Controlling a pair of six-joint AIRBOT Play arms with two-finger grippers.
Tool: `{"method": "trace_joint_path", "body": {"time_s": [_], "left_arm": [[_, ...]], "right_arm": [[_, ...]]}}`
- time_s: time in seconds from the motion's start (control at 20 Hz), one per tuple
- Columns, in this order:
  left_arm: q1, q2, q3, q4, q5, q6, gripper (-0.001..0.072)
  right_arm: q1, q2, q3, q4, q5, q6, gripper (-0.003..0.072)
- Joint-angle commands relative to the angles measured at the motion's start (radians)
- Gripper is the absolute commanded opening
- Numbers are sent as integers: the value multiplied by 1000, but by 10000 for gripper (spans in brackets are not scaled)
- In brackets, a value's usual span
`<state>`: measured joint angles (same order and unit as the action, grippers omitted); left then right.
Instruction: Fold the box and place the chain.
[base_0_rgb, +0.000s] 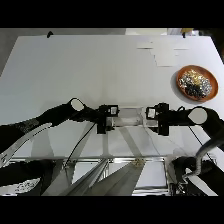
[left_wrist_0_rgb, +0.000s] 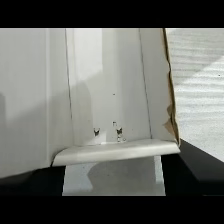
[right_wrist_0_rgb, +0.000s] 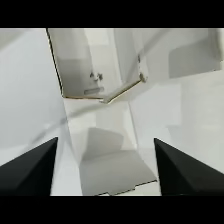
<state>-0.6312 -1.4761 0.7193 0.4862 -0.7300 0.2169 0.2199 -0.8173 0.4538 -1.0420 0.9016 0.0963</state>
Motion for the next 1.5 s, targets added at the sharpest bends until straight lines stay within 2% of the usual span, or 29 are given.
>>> {"method": "trace_joint_path", "body": {"time_s": [0.0,0.05,0.1,0.15,0.2,0.35,0.55,0.65,0.8,0.9,1.1,1.3,1.45], "left_arm": [[0,0,0,0,0,0,209],[0,0,0,0,0,0,209],[0,0,0,0,0,0,209],[0,0,0,0,0,0,209],[0,0,0,0,0,0,209],[0,0,0,0,0,0,209],[0,0,0,0,-1,0,209],[0,0,0,0,0,0,209],[0,0,0,0,0,0,209],[0,0,0,0,0,0,209],[0,0,0,0,0,0,209],[0,0,0,0,0,0,209],[0,0,0,0,0,0,209]], "right_arm": [[0,97,1,154,27,52,438],[0,102,1,232,27,44,258],[0,101,1,307,27,35,129],[0,101,1,364,25,33,43],[0,96,1,403,10,21,20],[17,17,1,457,-108,-3,20],[37,-154,1,601,-344,6,20],[37,-219,1,611,-400,40,20],[37,-290,1,562,-380,111,20],[37,-296,1,556,-367,117,20],[37,-294,1,454,-330,204,20],[36,-195,7,431,-313,214,20],[36,-68,15,319,-284,219,20]]}}
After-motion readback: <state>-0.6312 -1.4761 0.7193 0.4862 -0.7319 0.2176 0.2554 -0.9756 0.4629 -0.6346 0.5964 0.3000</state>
